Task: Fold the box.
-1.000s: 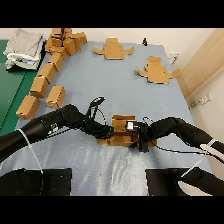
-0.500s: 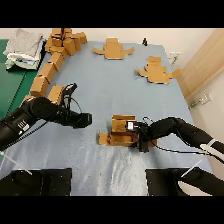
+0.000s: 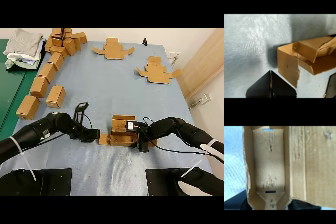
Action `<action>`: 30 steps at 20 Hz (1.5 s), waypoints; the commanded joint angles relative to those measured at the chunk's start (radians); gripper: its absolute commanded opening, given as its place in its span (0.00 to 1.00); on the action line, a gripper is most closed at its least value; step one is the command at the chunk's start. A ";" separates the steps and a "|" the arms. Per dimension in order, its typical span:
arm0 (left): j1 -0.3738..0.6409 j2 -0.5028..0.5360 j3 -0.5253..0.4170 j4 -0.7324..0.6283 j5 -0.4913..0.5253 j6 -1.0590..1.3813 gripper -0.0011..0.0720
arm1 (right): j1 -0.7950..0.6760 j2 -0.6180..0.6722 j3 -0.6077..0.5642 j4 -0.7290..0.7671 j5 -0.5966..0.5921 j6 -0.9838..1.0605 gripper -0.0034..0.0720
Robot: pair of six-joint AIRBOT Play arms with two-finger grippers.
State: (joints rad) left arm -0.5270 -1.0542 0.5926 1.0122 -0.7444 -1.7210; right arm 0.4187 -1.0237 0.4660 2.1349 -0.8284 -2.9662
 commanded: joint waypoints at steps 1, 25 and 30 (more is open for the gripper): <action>-0.049 -0.057 -0.006 -0.018 0.056 -0.004 0.03 | -0.001 0.001 0.000 0.000 0.000 0.000 0.78; -0.057 -0.066 0.050 -0.253 0.065 0.164 0.46 | -0.001 0.001 0.000 0.000 0.000 0.000 0.78; -0.046 -0.066 0.050 -0.250 0.042 0.161 0.55 | -0.001 0.001 0.000 0.000 0.000 0.000 0.78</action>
